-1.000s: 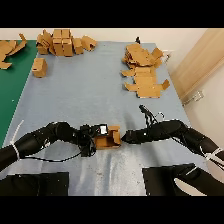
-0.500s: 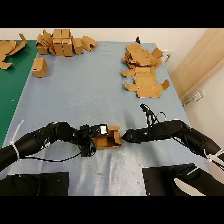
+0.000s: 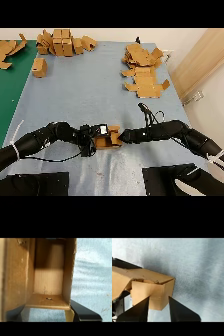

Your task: Fold the box.

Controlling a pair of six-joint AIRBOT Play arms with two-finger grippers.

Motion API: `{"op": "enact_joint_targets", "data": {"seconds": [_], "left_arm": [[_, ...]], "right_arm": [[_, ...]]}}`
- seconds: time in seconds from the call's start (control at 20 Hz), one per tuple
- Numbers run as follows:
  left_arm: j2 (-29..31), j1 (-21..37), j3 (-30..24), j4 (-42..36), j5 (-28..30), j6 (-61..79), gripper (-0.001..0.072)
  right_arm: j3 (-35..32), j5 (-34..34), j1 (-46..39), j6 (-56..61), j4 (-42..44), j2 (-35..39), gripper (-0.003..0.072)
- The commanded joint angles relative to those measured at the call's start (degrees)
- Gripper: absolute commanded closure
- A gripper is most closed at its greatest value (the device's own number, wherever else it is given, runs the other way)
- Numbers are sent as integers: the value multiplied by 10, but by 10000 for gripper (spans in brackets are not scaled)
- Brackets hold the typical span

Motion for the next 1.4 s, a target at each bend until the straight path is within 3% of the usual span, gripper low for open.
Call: {"op": "enact_joint_targets", "data": {"seconds": [0.0,0.15,0.3,0.4,0.95,1.35], "left_arm": [[0,0,0,0,0,0,293],[0,0,0,0,0,0,292],[0,0,0,0,0,0,292],[0,0,0,0,0,0,293],[0,0,0,0,0,0,292],[0,0,0,0,0,0,292]], "right_arm": [[14,22,39,37,-30,-27,281],[69,13,108,207,-197,-64,281],[137,-60,192,406,-391,-99,281],[174,-109,237,494,-473,-121,282],[288,-189,318,630,-541,-257,305],[297,-214,318,650,-536,-287,306]]}}
